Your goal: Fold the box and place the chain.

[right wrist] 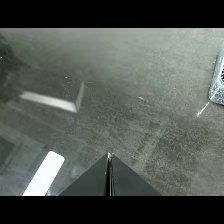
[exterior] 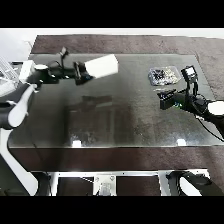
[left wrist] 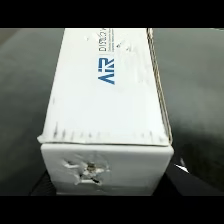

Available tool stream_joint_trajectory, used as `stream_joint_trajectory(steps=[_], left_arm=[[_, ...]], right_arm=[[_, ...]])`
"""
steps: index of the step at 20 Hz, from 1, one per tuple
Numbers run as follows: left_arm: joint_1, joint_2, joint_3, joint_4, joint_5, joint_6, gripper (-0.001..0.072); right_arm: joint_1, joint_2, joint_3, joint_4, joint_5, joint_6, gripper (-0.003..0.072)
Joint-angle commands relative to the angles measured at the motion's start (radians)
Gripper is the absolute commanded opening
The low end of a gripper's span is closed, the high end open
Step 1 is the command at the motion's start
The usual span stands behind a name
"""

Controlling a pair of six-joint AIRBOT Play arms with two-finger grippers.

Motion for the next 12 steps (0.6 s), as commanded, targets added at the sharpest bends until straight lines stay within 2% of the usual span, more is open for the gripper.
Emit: stream_joint_trajectory(steps=[1, 4, 8, 11, 12], left_arm=[[0.104, 0.119, 0.006, -0.009, 0.113, -0.061, 0.0017], [0.199, 0.183, 0.005, 0.030, 0.342, -0.130, 0.0017], [0.280, 0.191, -0.014, 0.149, 0.608, -0.311, 0.0017], [0.283, 0.191, -0.098, 0.192, 0.751, -0.360, 0.0016], [0.280, 0.191, -0.138, 0.190, 0.842, -0.382, 0.0015]], right_arm=[[-0.001, 0.001, -0.002, 0.000, -0.002, 0.015, 0.0004], [-0.001, 0.000, -0.002, 0.000, -0.002, 0.015, 0.0005], [-0.001, 0.000, -0.002, 0.000, -0.002, 0.015, 0.0005], [-0.001, 0.000, -0.002, 0.000, -0.002, 0.015, 0.0005], [-0.001, 0.000, -0.002, 0.000, -0.002, 0.015, 0.0004]])
